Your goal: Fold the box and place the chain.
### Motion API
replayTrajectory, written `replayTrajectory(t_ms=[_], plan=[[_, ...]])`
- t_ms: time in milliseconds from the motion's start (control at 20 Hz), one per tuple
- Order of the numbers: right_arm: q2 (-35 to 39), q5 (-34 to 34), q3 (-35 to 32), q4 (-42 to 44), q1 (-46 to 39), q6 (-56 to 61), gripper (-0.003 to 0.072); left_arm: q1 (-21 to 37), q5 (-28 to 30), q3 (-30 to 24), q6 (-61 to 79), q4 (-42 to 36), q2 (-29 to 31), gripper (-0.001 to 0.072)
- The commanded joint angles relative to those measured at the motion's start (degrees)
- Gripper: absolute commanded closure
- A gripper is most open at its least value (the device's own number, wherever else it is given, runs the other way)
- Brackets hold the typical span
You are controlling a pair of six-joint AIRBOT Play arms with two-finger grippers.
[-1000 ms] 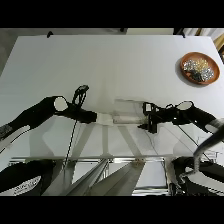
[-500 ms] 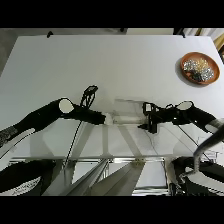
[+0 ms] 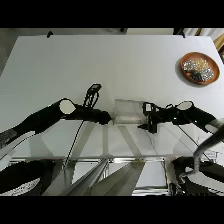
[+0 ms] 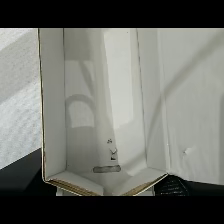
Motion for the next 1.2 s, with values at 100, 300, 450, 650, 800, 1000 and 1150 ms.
replayTrajectory(t_ms=[100, 300, 450, 650, 800, 1000, 1150], plan=[[0.0, 0.0, 0.1, 0.0, 0.0, 0.0, 0.0314, -0.1, 1.8, 0.1, 0.5, -3.6, 0.8, 0.0315], [0.0, 0.0, 0.1, 0.0, 0.0, 0.0, 0.0314, -1.2, 2.1, 0.1, 0.4, -4.5, 0.7, 0.0268], [0.0, 0.0, 0.1, 0.0, 0.0, 0.0, 0.0314, -1.9, 4.2, 0.3, -1.1, -4.9, 0.4, 0.0267], [0.0, 0.0, 0.1, 0.0, 0.0, 0.0, 0.0314, -2.7, 3.1, 3.5, -6.6, -1.2, -1.5, 0.0256], [0.0, 0.0, 0.1, 0.0, 0.0, 0.0, 0.0314, -4.0, 0.6, 6.6, -13.9, 2.8, -5.0, 0.0256], [0.0, 0.0, 0.1, 0.0, 0.0, 0.0, 0.0314, -4.9, -2.5, 9.9, -22.9, 9.0, -7.0, 0.0255], [0.0, 0.0, 0.1, 0.0, 0.0, 0.0, 0.0314, -5.1, -7.6, 13.0, -32.8, 17.8, -7.0, 0.0255]])
